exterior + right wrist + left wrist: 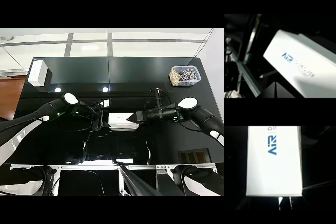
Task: Fold the box and place the chain.
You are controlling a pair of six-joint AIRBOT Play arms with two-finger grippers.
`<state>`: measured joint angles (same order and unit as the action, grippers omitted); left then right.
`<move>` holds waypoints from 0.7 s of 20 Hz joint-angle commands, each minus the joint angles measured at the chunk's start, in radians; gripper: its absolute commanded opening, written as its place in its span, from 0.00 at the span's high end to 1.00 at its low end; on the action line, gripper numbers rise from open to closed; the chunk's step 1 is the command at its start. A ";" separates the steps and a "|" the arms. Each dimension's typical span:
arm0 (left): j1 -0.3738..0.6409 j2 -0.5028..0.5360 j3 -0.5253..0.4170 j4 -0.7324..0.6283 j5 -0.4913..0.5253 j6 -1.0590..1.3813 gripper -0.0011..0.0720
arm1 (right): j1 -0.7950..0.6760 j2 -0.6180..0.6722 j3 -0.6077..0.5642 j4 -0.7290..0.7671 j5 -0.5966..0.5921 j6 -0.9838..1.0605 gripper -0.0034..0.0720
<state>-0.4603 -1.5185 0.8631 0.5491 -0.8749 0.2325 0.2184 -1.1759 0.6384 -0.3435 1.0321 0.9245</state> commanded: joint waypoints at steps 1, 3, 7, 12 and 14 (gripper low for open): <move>0.000 0.000 0.000 0.000 -0.001 0.000 0.33 | 0.030 -0.005 -0.011 -0.090 -0.139 0.135 0.94; 0.000 0.000 0.000 0.000 -0.001 0.000 0.33 | 0.039 -0.011 -0.011 -0.106 -0.161 0.149 0.94; 0.000 0.000 0.000 0.000 -0.001 0.000 0.33 | 0.045 -0.046 -0.011 -0.173 -0.161 0.199 0.94; 0.000 0.000 0.000 0.000 0.000 0.000 0.33 | 0.045 -0.054 -0.011 -0.212 -0.165 0.201 0.94; 0.000 0.000 0.000 0.000 -0.001 0.000 0.33 | 0.045 -0.054 -0.011 -0.216 -0.166 0.200 0.94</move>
